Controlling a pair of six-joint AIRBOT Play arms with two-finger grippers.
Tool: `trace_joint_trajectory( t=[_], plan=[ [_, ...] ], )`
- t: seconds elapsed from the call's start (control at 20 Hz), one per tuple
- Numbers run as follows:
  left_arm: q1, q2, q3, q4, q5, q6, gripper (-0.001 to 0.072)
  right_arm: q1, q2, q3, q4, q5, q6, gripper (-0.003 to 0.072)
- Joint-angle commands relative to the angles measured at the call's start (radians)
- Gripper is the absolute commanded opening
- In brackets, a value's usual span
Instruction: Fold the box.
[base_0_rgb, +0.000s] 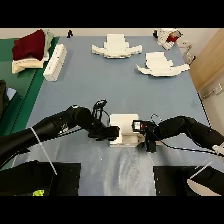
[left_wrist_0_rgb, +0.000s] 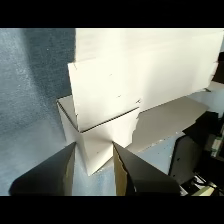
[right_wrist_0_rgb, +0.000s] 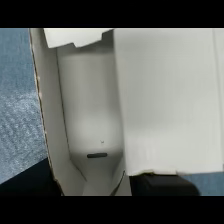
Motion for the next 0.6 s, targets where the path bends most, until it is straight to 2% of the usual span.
trace_joint_trajectory(
  t=[0.0, 0.25, 0.55],
  plan=[
    [-0.044, -0.024, 0.077, 0.196, -0.069, -0.196, 0.0358, 0.001, -0.001, 0.000, 0.001, 0.003, 0.000, 0.0493],
    [-0.049, -0.026, 0.137, 0.184, -0.179, -0.199, 0.0358, 0.001, -0.001, 0.000, 0.001, 0.003, 0.000, 0.0493],
    [-0.053, -0.069, 0.141, 0.169, -0.171, -0.220, 0.0358, 0.001, -0.001, 0.000, 0.001, 0.003, 0.000, 0.0493]
  ],
)
